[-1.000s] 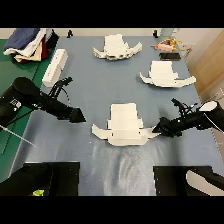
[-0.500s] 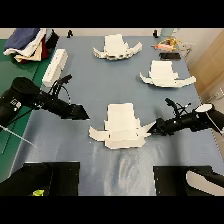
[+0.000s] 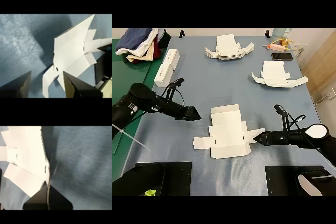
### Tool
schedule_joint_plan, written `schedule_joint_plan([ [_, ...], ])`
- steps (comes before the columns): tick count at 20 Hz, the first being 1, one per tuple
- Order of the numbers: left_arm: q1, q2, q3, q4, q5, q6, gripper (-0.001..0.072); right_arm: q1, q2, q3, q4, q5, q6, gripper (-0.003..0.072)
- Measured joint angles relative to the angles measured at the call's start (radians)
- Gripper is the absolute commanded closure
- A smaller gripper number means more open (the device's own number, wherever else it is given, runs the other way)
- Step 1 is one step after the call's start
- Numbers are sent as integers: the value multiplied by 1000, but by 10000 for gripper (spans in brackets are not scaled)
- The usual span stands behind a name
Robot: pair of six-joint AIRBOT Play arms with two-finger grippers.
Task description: Fold the box.
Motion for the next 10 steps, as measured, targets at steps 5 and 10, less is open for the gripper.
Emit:
schedule_joint_plan([
  [5, 0, -135, -4, -119, 20, 119, 100, 72, 40, -15, -55, -51, 57, 683],
  [10, -2, -321, 33, -327, -25, 333, 127, 90, 45, -18, -72, -74, 75, 683],
])
